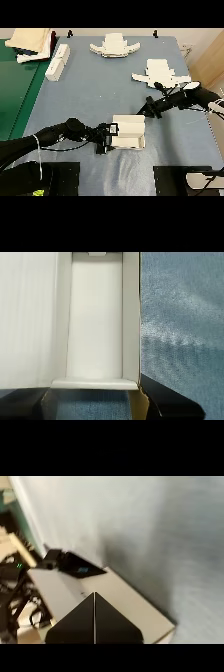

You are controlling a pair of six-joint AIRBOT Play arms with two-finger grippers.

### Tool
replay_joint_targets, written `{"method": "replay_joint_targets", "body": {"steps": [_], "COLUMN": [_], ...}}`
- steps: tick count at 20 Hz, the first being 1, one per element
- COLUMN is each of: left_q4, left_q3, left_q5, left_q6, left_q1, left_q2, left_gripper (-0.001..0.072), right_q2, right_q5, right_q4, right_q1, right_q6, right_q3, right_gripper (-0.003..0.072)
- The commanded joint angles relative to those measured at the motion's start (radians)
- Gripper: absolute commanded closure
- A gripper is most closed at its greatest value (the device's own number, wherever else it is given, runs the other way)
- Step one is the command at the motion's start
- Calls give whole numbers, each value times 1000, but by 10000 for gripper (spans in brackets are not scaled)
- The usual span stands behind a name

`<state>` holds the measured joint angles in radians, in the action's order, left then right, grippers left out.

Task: Fold the box.

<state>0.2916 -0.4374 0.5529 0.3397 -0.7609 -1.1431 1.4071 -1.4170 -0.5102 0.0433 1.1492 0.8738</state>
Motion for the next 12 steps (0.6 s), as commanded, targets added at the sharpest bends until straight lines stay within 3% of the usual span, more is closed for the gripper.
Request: {"method": "replay_joint_targets", "body": {"steps": [1,4,12], "left_q4": [0,0,0], "left_q3": [0,0,0], "left_q5": [-1,-1,-1], "left_q6": [0,0,0], "left_q1": [0,0,0], "left_q2": [0,0,0], "left_gripper": [361,361,361], "right_q2": [-8,-85,-352], "right_q5": [-109,-79,242], "right_q4": [72,-34,-462], "right_q1": [87,180,483], "right_q6": [-178,-208,-206], "right_q3": [0,0,-27], "right_gripper": [684,684,685]}}
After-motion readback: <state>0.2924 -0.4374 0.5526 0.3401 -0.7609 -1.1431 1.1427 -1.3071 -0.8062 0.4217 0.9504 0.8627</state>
